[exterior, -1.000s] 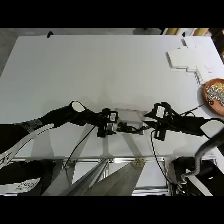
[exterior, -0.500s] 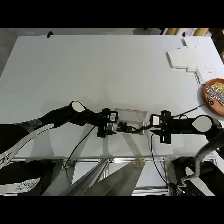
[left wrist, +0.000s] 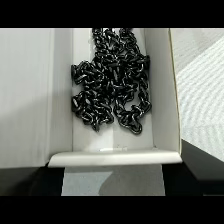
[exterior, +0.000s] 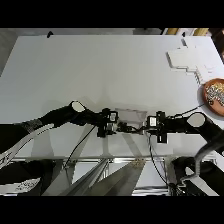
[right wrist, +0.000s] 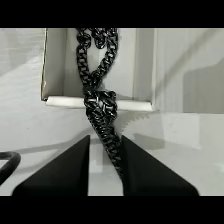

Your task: Fold the box and place the chain.

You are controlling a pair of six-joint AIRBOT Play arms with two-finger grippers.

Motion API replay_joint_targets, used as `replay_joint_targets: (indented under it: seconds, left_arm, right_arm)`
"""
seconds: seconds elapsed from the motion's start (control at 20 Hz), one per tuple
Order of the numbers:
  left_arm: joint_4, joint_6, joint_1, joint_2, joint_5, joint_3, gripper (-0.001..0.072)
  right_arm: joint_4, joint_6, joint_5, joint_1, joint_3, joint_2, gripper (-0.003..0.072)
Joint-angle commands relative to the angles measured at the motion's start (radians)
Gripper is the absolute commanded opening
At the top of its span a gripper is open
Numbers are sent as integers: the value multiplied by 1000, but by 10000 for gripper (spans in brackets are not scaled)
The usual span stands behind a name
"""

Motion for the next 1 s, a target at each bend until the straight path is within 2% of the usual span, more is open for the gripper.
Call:
replay_joint_targets:
  seconds: [0.0, 0.05, 0.1, 0.3, 0.5, 0.6, 0.65, 0.75, 0.85, 0.95]
  left_arm:
    - [0, 0, 1, 1, 0, 1, 402]
    - [0, 0, 1, 1, 0, 1, 402]
    - [0, 0, 1, 1, 0, 1, 402]
    - [0, 0, 1, 1, 0, 1, 402]
    - [0, 0, 1, 1, 0, 1, 402]
    - [0, 0, 1, 1, 0, 1, 402]
    - [0, 0, 1, 1, 0, 1, 402]
    - [0, 0, 1, 1, 0, 1, 402]
    - [0, 0, 1, 1, 0, 1, 402]
    - [0, 0, 1, 1, 0, 1, 402]
  right_arm:
    - [6, -13, -11, 0, -22, -10, 151]
    - [-4, -12, -26, 10, -24, -10, 115]
    - [-16, -8, -32, 22, -24, -8, 16]
    - [-48, 63, -32, 71, -23, 48, 16]
    - [-238, 269, -15, 121, -12, 290, 16]
    - [-238, 353, -2, 122, -13, 424, 15]
    - [-194, 364, 6, 121, -13, 472, 15]
    - [16, 363, 9, 122, -13, 520, 15]
    - [282, 352, 1, 122, -14, 501, 17]
    - [436, 286, -2, 122, -14, 445, 17]
